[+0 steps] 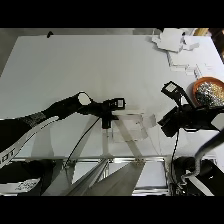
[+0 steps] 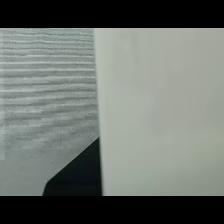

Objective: Fold the box and place the chain.

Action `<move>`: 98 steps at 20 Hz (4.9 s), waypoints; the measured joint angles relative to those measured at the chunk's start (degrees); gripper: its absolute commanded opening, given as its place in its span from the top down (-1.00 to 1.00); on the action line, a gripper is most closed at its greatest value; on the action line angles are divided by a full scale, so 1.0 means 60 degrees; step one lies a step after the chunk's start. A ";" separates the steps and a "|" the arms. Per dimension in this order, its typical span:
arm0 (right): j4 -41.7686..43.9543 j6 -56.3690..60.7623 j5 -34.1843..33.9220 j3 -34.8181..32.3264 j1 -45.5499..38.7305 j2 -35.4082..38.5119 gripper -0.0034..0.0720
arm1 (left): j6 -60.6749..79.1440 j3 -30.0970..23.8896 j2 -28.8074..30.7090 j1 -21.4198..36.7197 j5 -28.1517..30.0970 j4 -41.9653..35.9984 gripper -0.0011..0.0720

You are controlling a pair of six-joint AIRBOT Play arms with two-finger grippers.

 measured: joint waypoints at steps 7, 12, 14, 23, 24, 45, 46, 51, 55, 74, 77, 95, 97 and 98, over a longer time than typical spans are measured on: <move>0.0000 -0.0124 -0.0055 0.0000 0.0000 0.0000 0.02 | 0.0000 0.0000 0.0000 -0.0004 0.0095 0.0022 0.94; 0.0000 -0.0401 -0.0215 0.0000 0.0000 0.0000 0.02 | -0.0022 0.0000 0.0000 -0.0004 0.0098 0.0029 0.94; 0.0000 -0.0441 -0.0284 0.0000 0.0000 0.0000 0.02 | -0.0025 0.0000 0.0000 -0.0004 0.0098 0.0029 0.94; 0.0004 -0.0652 -0.0372 0.0000 0.0000 0.0000 0.02 | -0.0033 0.0000 0.0000 -0.0004 0.0102 0.0029 0.94; 0.0000 -0.0688 -0.0346 0.0000 0.0000 0.0000 0.02 | -0.0033 0.0000 0.0000 -0.0004 0.0102 0.0029 0.94; 0.0506 -0.4954 -0.2415 -0.2419 0.1566 -0.0127 -0.66 | -0.0036 0.0000 0.0000 -0.0004 0.0098 0.0029 0.94; 0.0353 -0.5115 -0.2852 -0.2699 0.2051 -0.0098 -0.66 | -0.0036 0.0000 0.0000 -0.0004 0.0095 0.0029 0.94; -0.0270 -0.5391 -0.4783 -0.4054 0.4124 -0.0011 -0.92 | -0.0033 0.0004 0.0000 -0.0004 0.0087 0.0029 0.94; -0.0535 -0.5461 -0.6051 -0.4677 0.4750 0.0007 -0.92 | -0.0036 0.0004 -0.0004 -0.0004 0.0073 0.0029 0.94; -0.0317 -0.5676 -0.6124 -0.3432 0.2262 -0.0182 -0.91 | -0.0036 0.0004 -0.0004 -0.0004 0.0058 0.0025 0.94; 0.0280 -0.6266 -0.6054 -0.3373 0.2051 -0.0357 -0.91 | -0.0036 0.0004 -0.0004 -0.0004 0.0058 0.0029 0.94; 0.3544 -1.0265 -0.5384 -0.3326 0.0222 -0.1089 -0.91 | -0.0036 0.0004 -0.0004 -0.0004 0.0055 0.0025 0.94; 0.4029 -1.0837 -0.5275 -0.3257 -0.0091 -0.1417 -0.91 | -0.0036 0.0004 -0.0004 -0.0004 0.0055 0.0029 0.94; 0.4193 -1.1045 -0.5220 -0.3202 -0.0215 -0.1574 -0.91 | -0.0033 0.0004 -0.0004 -0.0004 0.0055 0.0029 0.94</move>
